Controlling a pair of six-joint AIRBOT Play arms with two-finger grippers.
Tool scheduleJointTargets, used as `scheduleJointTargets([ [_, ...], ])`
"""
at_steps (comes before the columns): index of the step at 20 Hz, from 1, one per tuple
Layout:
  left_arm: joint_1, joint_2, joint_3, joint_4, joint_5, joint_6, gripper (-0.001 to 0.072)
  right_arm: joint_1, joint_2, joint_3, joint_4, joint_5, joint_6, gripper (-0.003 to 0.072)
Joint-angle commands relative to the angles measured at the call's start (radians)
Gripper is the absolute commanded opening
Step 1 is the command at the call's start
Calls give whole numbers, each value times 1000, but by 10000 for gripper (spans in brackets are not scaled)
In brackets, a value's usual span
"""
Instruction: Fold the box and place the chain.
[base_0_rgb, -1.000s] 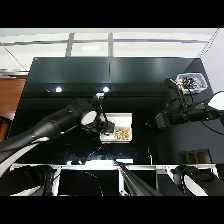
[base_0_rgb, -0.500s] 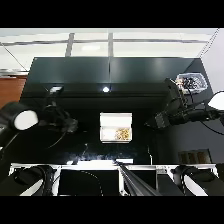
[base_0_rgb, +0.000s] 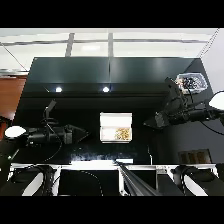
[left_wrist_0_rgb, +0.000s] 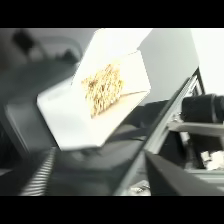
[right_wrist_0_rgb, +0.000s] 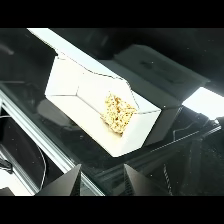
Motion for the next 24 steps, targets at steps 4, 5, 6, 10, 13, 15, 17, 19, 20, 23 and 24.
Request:
scheduleJointTargets([
  [4,-31,-31,5,46,140,549,709,0,1,1,3,-1,0,327],
  [5,-79,-45,20,94,172,576,709,0,1,1,3,-1,0,327],
  [6,-135,-67,43,149,194,618,709,0,1,1,2,-1,0,327],
  [10,-401,-228,178,387,264,690,702,0,1,1,2,-2,0,327],
  [13,-491,-355,259,375,275,698,701,0,1,1,2,-2,4,327],
  [15,-494,-406,281,374,277,698,701,0,1,1,2,-2,3,327],
  [17,-473,-449,284,372,282,698,702,0,1,1,2,-2,3,326],
  [19,-438,-478,285,307,275,699,702,0,1,1,3,-2,3,327],
  [20,-417,-482,291,285,258,700,701,0,1,1,3,-1,4,327],
  [23,-375,-492,297,221,248,703,701,0,1,1,3,-2,3,327],
  [24,-375,-496,301,222,242,705,701,0,1,1,2,-5,3,327],
])
